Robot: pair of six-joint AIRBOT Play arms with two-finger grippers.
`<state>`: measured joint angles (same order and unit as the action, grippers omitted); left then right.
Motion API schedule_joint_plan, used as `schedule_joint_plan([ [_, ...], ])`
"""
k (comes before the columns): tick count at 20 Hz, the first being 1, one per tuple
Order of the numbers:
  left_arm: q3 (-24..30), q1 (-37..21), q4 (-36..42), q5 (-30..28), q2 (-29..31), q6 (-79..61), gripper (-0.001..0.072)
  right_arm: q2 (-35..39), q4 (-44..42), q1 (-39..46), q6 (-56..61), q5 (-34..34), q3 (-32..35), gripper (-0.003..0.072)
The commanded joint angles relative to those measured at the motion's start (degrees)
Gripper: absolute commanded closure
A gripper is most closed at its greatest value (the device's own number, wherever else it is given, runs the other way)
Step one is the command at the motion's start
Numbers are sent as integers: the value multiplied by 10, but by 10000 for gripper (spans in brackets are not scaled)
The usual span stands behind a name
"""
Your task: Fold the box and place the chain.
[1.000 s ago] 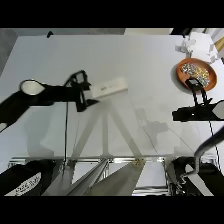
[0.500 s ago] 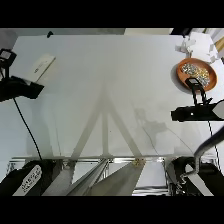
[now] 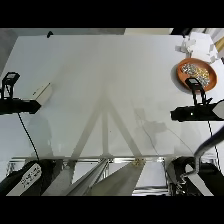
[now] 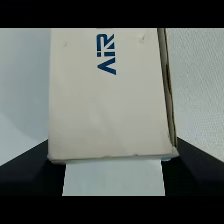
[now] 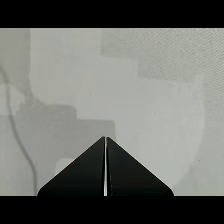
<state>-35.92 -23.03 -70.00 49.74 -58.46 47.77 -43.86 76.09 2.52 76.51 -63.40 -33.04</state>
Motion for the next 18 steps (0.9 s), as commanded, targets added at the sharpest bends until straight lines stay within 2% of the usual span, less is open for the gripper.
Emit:
schedule_joint_plan([
  [1,7,-3,-10,20,-3,14,298,0,0,0,0,0,0,667],
  [3,7,-3,-19,20,-3,46,237,0,0,0,0,0,0,667],
  [6,7,-2,-28,31,-3,52,9,0,0,0,0,0,0,667],
  [12,7,-2,-30,43,4,52,12,0,0,0,0,0,0,667],
  [18,7,23,-32,36,85,50,13,0,0,0,0,0,0,667],
])
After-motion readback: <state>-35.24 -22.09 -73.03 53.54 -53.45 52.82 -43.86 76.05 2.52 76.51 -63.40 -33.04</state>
